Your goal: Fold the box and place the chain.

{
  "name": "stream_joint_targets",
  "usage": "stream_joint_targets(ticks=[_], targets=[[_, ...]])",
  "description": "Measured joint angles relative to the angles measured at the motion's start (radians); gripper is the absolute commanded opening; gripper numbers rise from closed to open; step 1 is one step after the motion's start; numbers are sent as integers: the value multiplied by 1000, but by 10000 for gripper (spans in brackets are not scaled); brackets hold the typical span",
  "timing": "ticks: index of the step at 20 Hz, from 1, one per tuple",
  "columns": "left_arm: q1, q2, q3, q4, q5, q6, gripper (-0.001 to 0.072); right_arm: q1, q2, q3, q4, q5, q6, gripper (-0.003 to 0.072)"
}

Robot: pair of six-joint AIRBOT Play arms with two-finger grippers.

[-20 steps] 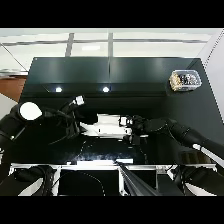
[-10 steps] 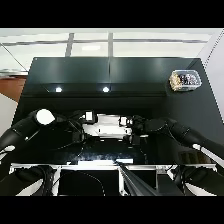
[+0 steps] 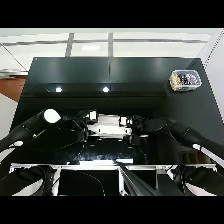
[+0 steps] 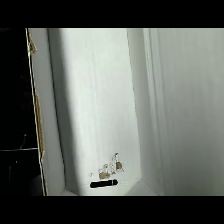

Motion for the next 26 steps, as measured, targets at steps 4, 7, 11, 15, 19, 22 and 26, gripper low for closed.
stream_joint_targets(ticks=[4,7,11,15,19,22,26], targets=[[-9,-4,0,-24,12,3,220,0,0,0,0,0,0,463],[-35,-6,0,-33,3,4,220,0,0,0,0,0,0,463],[-71,-6,0,-38,24,4,219,0,0,0,0,0,0,463],[-86,-6,0,-45,51,4,220,0,0,0,0,0,0,463],[-100,-8,0,-76,73,4,220,0,0,0,0,0,0,463],[-114,-15,0,-86,78,4,220,0,0,0,0,0,0,463],[-121,-19,0,-89,92,4,219,0,0,0,0,1,0,463]])
